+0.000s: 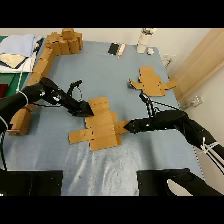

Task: Fold the box.

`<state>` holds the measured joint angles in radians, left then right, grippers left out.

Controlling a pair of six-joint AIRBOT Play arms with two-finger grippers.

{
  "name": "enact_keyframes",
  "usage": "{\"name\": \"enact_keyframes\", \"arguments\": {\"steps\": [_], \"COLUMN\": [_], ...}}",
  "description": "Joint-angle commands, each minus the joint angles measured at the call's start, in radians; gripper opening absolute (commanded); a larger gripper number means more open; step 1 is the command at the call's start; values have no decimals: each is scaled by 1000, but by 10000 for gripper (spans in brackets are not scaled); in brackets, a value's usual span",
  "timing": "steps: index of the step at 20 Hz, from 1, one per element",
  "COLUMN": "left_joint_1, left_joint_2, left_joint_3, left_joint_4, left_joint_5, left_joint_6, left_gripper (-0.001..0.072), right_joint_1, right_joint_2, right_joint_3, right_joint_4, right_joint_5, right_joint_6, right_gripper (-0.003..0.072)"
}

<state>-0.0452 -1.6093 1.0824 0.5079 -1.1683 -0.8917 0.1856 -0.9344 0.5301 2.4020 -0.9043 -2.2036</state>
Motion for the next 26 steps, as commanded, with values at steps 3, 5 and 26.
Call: {"name": "enact_keyframes", "arguments": {"steps": [3, 5, 26], "left_joint_1": [1, 1, -57], "left_joint_2": [-83, -89, -33], "left_joint_3": [-2, -2, 19], "left_joint_4": [-204, -248, -282], "left_joint_5": [31, 23, -21], "left_joint_6": [150, 202, 602], "left_gripper": [546, 545, 10], "right_joint_1": [9, 9, -2], "right_joint_2": [19, 19, 19], "right_joint_3": [-8, -8, 64], "right_joint_4": [7, 7, -244], "right_joint_5": [6, 6, 179], "right_joint_6": [15, 16, 142], "right_gripper": [3, 3, 478]}}
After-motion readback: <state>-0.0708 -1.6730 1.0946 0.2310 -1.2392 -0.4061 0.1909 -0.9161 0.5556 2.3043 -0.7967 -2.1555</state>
